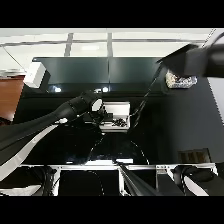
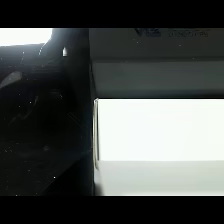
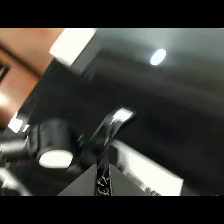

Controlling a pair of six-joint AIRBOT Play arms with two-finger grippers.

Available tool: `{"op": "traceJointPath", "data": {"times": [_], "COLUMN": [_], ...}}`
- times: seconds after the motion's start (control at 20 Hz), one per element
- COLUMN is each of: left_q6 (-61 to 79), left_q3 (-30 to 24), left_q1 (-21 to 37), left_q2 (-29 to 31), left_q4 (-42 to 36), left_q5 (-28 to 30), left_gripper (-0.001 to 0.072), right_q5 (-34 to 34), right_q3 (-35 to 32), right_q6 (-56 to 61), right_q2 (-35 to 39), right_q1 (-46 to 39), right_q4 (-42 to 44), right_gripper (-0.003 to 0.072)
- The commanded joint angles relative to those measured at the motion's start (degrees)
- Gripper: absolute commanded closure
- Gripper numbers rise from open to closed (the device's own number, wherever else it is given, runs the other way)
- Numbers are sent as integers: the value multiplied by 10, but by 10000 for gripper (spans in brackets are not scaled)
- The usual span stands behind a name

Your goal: Fold the box and place the chain.

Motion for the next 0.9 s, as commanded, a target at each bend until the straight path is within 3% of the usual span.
{"op": "traceJointPath", "data": {"times": [0.0, 0.45, 0.65, 0.85], "left_q6": [0, 0, 0, 0], "left_q3": [0, 0, 0, 0], "left_q1": [0, 0, 0, 0], "left_q2": [0, 0, 0, 0], "left_q4": [0, 0, 0, 0], "left_q5": [0, 0, -1, 0], "left_gripper": [681, 681, 681, 681], "right_q5": [-22, -72, 1, 85], "right_q3": [-45, -119, -112, -42], "right_q6": [3, -12, -28, -34], "right_q2": [-23, -79, -79, -79], "right_q1": [54, 93, 38, -42], "right_q4": [5, 50, 53, 54], "right_gripper": [674, 674, 673, 673]}}
